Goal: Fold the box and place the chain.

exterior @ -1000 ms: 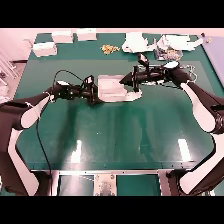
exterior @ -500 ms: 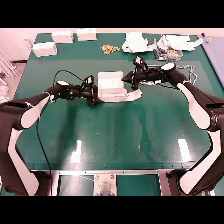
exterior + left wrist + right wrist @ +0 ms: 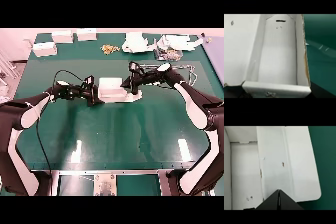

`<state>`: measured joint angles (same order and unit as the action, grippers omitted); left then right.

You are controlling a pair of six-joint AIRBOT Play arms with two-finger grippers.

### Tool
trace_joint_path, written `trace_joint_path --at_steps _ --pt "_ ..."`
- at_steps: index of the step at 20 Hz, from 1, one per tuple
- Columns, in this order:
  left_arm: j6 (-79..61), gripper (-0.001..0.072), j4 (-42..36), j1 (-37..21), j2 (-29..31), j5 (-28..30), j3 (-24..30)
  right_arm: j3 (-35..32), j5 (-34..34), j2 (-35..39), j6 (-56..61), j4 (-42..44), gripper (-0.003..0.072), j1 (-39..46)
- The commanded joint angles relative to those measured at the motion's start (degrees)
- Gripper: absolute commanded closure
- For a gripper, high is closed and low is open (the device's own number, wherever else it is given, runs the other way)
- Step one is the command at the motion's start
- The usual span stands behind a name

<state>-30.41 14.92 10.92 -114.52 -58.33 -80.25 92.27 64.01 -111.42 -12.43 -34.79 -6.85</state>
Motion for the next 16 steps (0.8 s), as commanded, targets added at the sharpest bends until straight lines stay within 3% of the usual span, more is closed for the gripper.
trace_joint_path --at_steps 1,5,10,14,15,16 --pt "0.0 0.042 -0.2 0.0 0.0 0.2 0.0 0.0 1.2 -0.6 0.2 -2.4 0.0682 -0.4" --pt "0.0 0.0419 -0.2 0.0 0.0 0.2 0.0 0.9 1.1 0.5 0.2 -2.3 0.0684 -0.1" --pt "0.0 0.0419 -0.2 0.0 0.0 0.2 0.0 0.7 1.6 6.9 5.5 -2.2 0.0685 2.7" --pt "0.0 0.042 -0.2 0.0 0.0 0.2 0.0 -3.0 2.7 11.7 6.4 -2.4 0.0681 5.7" --pt "0.0 0.0419 -0.2 0.0 0.0 0.2 0.0 -3.8 4.7 11.7 6.4 -2.4 0.0643 6.2" --pt "0.0 0.042 -0.2 0.0 0.0 0.2 0.0 -5.1 5.5 11.7 6.4 -2.9 0.0373 6.5"
